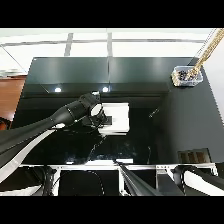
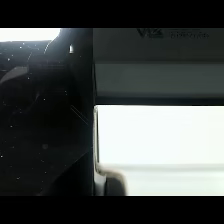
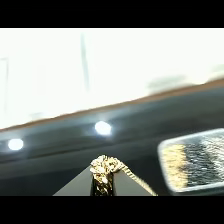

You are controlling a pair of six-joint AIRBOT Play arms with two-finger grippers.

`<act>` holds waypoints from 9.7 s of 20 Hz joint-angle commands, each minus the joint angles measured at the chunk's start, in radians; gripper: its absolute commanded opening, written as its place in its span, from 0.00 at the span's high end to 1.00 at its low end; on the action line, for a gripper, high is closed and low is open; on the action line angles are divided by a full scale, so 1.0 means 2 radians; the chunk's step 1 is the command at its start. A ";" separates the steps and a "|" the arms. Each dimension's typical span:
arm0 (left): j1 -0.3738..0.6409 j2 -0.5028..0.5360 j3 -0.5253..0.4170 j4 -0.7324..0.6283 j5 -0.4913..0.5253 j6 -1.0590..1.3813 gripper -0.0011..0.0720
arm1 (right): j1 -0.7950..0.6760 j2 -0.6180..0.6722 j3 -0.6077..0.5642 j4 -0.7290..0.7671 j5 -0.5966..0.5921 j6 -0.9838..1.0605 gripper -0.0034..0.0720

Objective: Fold the box and place the chain.

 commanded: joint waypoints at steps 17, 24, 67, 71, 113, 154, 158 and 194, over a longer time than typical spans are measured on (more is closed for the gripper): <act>0.000 0.000 0.000 0.000 -0.001 0.000 0.95 | 0.292 0.082 -0.143 0.127 0.101 -0.029 0.94; 0.000 0.000 0.000 0.000 -0.001 0.000 0.95 | 0.327 0.074 -0.278 0.151 -0.034 -0.013 0.94; 0.231 0.517 -0.385 -0.291 0.193 0.626 0.19 | 0.254 0.138 -0.459 -0.089 -0.048 -0.007 0.61; 0.239 0.493 -0.433 -0.451 0.131 1.016 0.01 | 0.254 0.138 -0.459 -0.089 -0.048 -0.007 0.61; 0.248 0.073 -0.231 -0.494 0.105 1.316 0.01 | 0.255 0.138 -0.459 -0.089 -0.081 -0.006 0.61; 0.200 0.046 -0.197 -0.482 0.115 1.312 0.30 | 0.322 -0.040 -0.442 0.165 -0.068 -0.627 0.02; 0.200 0.046 -0.197 -0.482 0.115 1.312 0.30 | 0.330 -0.043 -0.451 0.164 -0.072 -0.639 0.02; 0.200 0.046 -0.197 -0.482 0.115 1.312 0.30 | 0.348 -0.052 -0.440 0.135 -0.066 -0.596 0.68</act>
